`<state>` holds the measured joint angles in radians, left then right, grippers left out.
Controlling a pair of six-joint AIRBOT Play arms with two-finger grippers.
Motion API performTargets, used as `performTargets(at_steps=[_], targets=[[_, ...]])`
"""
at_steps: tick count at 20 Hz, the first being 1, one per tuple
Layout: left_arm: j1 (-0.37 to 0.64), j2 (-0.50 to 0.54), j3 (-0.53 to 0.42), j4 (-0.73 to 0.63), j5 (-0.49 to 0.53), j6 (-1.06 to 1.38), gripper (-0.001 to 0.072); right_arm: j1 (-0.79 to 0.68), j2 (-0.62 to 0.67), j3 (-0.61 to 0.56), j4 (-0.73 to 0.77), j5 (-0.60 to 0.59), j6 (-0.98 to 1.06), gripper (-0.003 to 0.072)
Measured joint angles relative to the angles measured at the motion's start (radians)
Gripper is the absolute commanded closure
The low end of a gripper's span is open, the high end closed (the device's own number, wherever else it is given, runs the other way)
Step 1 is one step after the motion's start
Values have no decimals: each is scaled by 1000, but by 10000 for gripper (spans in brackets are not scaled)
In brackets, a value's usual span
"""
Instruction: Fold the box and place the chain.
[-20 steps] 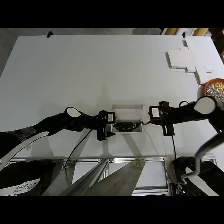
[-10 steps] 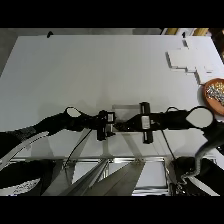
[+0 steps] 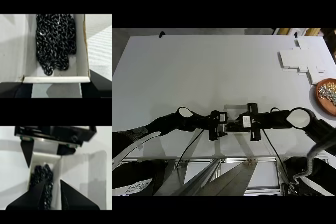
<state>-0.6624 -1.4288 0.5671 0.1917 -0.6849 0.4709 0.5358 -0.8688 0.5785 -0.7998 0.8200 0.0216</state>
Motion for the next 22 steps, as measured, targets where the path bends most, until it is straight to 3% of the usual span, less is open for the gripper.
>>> performTargets(at_steps=[5, 10, 22], targets=[[0, 0, 0, 0, 0, 0, 456, -229, 57, 0, -173, 113, 20, 487], [0, 0, 0, 0, 0, 0, 456, -426, -9, 0, -306, 135, 24, 487], [0, 0, 0, 0, 0, 0, 456, -474, -251, 0, -387, 85, 0, 487]])
